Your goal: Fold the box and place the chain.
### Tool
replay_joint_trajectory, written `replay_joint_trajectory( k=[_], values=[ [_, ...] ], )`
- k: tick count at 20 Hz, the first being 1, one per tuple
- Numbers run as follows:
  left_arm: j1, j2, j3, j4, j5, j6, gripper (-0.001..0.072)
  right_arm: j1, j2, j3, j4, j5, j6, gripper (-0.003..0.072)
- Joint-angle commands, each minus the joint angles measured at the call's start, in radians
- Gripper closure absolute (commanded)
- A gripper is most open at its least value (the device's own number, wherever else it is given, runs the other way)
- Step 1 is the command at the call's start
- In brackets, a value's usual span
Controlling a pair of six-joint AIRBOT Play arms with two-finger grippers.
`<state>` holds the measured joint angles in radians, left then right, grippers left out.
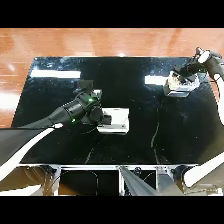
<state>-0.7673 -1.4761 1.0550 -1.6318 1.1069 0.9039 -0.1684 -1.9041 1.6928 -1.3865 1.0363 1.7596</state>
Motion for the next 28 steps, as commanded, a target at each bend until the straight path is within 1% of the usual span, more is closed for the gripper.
replay_joint_trajectory(
  k=[1,5,9,13,18,22,26,28],
  values=[
    [0.000,0.001,0.001,-0.001,0.001,0.000,0.0691,0.000,-0.001,0.000,0.037,0.014,-0.036,0.0657],
    [0.000,0.001,0.001,-0.003,0.013,0.000,0.0691,0.000,0.023,0.000,0.040,0.034,-0.053,0.0657],
    [0.000,0.001,0.001,-0.002,0.016,0.000,0.0691,-0.008,0.122,0.000,0.018,0.039,-0.089,0.0658],
    [0.000,0.001,0.001,0.000,0.016,-0.011,0.0691,-0.024,0.275,0.000,0.019,0.072,-0.147,0.0658],
    [0.000,0.001,0.001,0.000,0.016,-0.011,0.0691,-0.023,0.512,0.000,0.029,0.098,-0.198,0.0658],
    [0.000,0.001,0.001,0.000,0.016,-0.012,0.0691,-0.023,0.676,0.000,0.050,0.196,-0.242,0.0658],
    [-0.001,0.001,0.001,0.000,0.016,-0.013,0.0691,-0.017,0.820,-0.010,0.115,0.341,-0.327,0.0657],
    [-0.001,0.001,0.001,0.000,0.015,-0.013,0.0691,0.016,0.912,-0.052,0.116,0.353,-0.338,0.0657]
  ],
)
